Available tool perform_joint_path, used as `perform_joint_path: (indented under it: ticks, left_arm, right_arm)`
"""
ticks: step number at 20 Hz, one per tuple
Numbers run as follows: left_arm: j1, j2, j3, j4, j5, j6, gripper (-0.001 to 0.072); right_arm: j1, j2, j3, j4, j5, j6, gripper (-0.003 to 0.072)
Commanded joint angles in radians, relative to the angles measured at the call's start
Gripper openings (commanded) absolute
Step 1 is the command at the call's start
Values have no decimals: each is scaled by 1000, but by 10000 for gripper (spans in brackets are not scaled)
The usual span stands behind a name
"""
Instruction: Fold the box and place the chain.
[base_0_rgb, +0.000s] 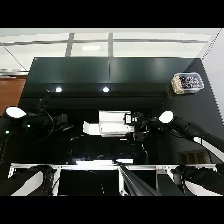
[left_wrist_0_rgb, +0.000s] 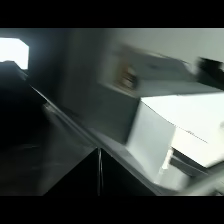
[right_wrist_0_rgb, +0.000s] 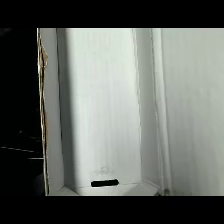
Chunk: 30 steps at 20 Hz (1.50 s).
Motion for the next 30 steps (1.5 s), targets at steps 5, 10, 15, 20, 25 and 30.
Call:
perform_joint_path:
  ticks: [5,10,15,20,25,30]
  left_arm:
    - [-198,-204,-31,-247,107,68,28]
    - [-307,-275,2,-242,137,103,28]
    - [-296,-276,47,-245,114,170,28]
    - [-277,-275,111,-245,20,192,609]
    - [-275,-275,164,-250,-61,190,674]
    - [-290,-275,209,-249,-131,204,673]
  right_arm:
    - [0,0,0,0,1,0,57]
    - [0,0,0,0,1,0,57]
    - [0,0,0,0,1,0,57]
    - [0,0,0,0,1,0,58]
    - [0,0,0,0,1,0,57]
    - [0,0,0,0,1,0,57]
